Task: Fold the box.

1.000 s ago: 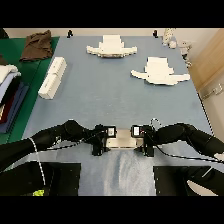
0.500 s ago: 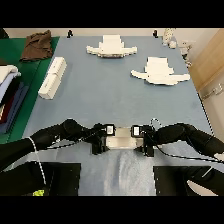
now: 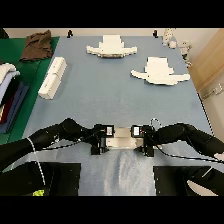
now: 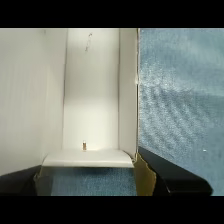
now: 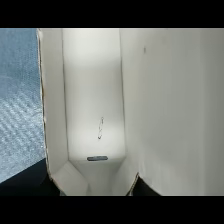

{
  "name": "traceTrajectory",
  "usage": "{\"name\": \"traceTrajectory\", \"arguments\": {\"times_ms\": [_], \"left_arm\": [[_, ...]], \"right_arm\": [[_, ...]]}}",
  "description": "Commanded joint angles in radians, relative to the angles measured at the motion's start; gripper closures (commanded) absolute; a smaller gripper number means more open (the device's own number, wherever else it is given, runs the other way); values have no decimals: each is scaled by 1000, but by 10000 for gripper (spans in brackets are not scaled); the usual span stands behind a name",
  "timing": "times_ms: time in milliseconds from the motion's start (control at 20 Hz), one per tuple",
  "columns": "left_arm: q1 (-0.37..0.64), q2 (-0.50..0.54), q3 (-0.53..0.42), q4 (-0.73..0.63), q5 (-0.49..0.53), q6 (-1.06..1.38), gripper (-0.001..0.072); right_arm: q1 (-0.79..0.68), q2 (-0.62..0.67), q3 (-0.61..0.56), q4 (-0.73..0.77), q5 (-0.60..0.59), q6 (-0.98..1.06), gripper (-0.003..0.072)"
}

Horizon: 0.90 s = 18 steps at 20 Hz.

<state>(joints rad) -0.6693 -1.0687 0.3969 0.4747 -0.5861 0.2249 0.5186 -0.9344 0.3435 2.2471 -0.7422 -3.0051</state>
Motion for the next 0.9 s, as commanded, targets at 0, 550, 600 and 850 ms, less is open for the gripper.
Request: {"name": "traceTrajectory", "arguments": {"times_ms": [0, 550, 600, 850], "left_arm": [[-11, 1, 0, 0, -8, 22, 14], [-11, 0, -15, -12, 6, 21, 141], [-11, 0, -15, -12, 12, 21, 141], [-11, -13, -14, -12, 12, 21, 138]], "right_arm": [[0, 1, 0, 0, 0, 1, 173], [0, 1, 0, 0, 0, 1, 172], [0, 1, 0, 0, 0, 1, 172], [0, 1, 0, 0, 0, 1, 173]]}}
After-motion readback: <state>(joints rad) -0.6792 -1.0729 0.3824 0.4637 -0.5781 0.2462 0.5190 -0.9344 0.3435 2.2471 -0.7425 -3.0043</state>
